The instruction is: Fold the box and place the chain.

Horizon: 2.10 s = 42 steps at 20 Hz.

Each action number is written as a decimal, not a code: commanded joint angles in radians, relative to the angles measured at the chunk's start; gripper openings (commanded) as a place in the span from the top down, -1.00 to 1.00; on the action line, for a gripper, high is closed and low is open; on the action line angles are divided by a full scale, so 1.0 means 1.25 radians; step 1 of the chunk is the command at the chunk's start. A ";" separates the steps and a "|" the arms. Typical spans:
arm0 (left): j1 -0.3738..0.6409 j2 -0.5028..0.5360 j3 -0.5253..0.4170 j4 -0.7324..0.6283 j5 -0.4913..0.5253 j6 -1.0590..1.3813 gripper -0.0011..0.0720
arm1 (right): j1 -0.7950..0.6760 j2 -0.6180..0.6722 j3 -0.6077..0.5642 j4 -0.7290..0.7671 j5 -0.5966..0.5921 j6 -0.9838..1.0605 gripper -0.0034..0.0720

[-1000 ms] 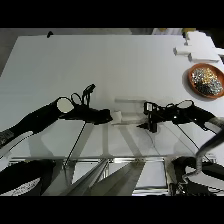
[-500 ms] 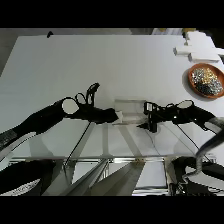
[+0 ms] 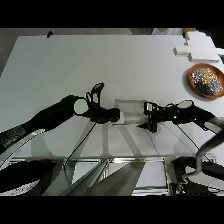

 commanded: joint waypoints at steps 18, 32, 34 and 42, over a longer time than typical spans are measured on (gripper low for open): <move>-0.079 -0.123 0.225 0.325 -0.255 -0.277 -0.08 | 0.000 0.000 0.000 0.000 0.000 0.000 -0.18; -0.122 -0.233 0.337 0.397 -0.312 -0.422 0.04 | 0.000 0.000 0.000 0.000 0.000 0.000 -0.18; -0.123 -0.233 0.337 0.412 -0.311 -0.439 0.04 | 0.000 0.000 0.000 0.000 0.000 0.000 -0.18; -0.140 -0.276 0.337 0.413 -0.326 -0.439 0.07 | 0.000 0.000 0.000 0.000 0.000 0.000 -0.18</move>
